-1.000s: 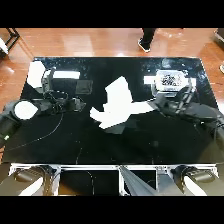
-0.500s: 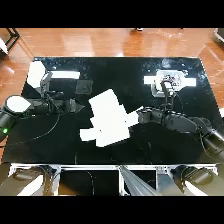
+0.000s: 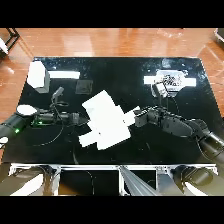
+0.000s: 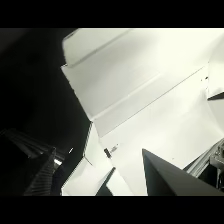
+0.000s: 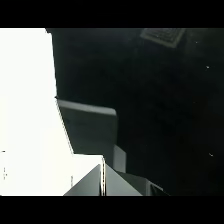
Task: Fold the box and place the chain.
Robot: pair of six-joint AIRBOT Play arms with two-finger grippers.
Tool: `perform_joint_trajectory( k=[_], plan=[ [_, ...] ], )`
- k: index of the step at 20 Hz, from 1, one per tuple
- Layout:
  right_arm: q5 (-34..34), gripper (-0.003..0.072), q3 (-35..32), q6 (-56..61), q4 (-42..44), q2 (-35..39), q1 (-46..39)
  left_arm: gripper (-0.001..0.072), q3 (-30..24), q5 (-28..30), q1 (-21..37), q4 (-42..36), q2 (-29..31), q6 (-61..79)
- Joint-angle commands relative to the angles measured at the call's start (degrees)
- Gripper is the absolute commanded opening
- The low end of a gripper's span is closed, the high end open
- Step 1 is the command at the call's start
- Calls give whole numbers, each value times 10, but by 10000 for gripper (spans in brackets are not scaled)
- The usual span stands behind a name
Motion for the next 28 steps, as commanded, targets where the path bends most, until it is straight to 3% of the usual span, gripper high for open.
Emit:
perform_joint_trajectory(
  k=[1, 4, 10, 18, 20, 28],
  plan=[
    [1, 18, 0, -2, 10, 0, 2, 632, -6, -12, -6, -91, -63, 118],
    [-7, 18, 0, -2, 12, 0, 2, 632, -5, -66, -6, -181, -121, 266],
    [-16, 18, 0, -2, 16, 0, 2, 627, -1, -173, -6, -175, -206, 421],
    [-32, 18, 0, -2, 15, 0, 2, 597, 56, -175, -6, -95, -210, 421],
    [-32, 18, 0, -2, 13, 0, 2, 484, 57, -170, -6, -72, -210, 421],
    [-32, 18, 0, -2, 11, 0, 0, 480, 57, -159, -30, -73, -210, 420]
  ],
)
